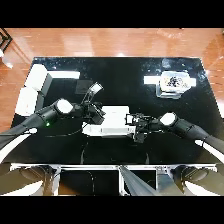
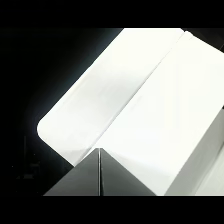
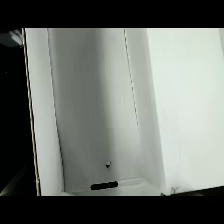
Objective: Fold the box and place the chain.
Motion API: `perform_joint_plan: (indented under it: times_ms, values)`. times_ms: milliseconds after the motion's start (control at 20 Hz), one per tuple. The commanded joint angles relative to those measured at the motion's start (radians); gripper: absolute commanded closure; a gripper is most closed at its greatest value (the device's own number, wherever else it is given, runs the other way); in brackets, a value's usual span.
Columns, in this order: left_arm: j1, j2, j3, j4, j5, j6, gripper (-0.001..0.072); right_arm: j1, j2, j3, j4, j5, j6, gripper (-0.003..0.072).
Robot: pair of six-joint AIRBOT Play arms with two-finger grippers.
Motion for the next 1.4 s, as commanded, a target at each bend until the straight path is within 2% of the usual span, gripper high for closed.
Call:
perform_joint_plan:
  times_ms: [0, 350, 600, 950, 1150, 1350]
  values:
    - [-0.001, -0.008, 0.000, 0.005, 0.002, 0.001, 0.0691, 0.001, -0.001, 0.000, 0.000, 0.000, 0.001, 0.0292]
    - [-0.001, 0.004, 0.022, 0.006, -0.010, 0.001, 0.0691, 0.001, -0.001, 0.000, 0.000, 0.000, 0.001, 0.0291]
    - [-0.001, 0.027, 0.080, 0.086, -0.110, 0.001, 0.0691, 0.001, -0.001, 0.000, 0.000, 0.000, 0.001, 0.0292]
    - [0.000, 0.178, 0.080, 0.231, -0.168, -0.059, 0.0692, 0.001, -0.001, 0.000, 0.000, 0.000, 0.001, 0.0291]
    - [0.004, 0.278, 0.077, 0.403, -0.295, -0.173, 0.0693, 0.001, -0.001, 0.000, 0.000, 0.000, 0.001, 0.0291]
    - [0.077, 0.346, 0.033, 0.392, -0.435, -0.174, 0.0691, 0.001, -0.001, 0.000, 0.000, 0.000, 0.001, 0.0292]
